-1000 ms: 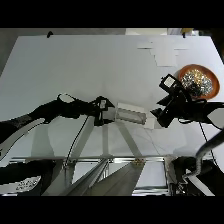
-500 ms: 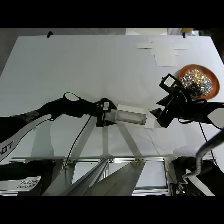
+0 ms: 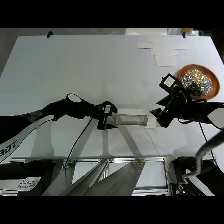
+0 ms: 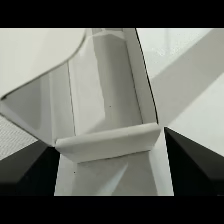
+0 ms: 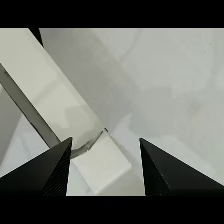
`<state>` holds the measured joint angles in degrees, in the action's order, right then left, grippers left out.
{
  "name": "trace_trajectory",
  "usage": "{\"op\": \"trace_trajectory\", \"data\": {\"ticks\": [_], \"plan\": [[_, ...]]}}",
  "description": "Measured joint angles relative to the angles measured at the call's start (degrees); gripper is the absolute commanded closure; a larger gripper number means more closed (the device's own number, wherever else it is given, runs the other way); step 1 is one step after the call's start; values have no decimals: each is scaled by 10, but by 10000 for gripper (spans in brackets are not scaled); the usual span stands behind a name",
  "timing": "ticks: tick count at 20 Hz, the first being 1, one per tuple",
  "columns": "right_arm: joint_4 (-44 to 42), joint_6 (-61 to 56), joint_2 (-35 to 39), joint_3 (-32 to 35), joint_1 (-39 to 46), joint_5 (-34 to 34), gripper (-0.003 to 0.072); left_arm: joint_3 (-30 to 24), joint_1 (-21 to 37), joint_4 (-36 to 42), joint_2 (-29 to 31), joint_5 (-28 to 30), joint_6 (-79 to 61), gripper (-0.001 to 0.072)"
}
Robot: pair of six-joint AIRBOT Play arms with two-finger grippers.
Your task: Fold the box and place the chain.
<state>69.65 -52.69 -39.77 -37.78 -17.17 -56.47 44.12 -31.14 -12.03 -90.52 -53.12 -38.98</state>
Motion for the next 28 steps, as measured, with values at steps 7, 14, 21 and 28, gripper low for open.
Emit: {"op": "trace_trajectory", "data": {"ticks": [7, 14, 21, 28], "plan": [[0, 0, 0, 0, 0, 0, 258, 1, -17, 8, -1, 20, 9, 17], [0, 0, 0, 0, 0, 3, 258, 6, -20, -49, 1, 30, 60, 17], [0, 0, 0, 0, 0, 5, 258, 20, -35, -55, -9, 35, 72, 98], [0, 0, 0, 0, 0, 4, 257, 23, -37, -56, -10, 40, 78, 620]]}}
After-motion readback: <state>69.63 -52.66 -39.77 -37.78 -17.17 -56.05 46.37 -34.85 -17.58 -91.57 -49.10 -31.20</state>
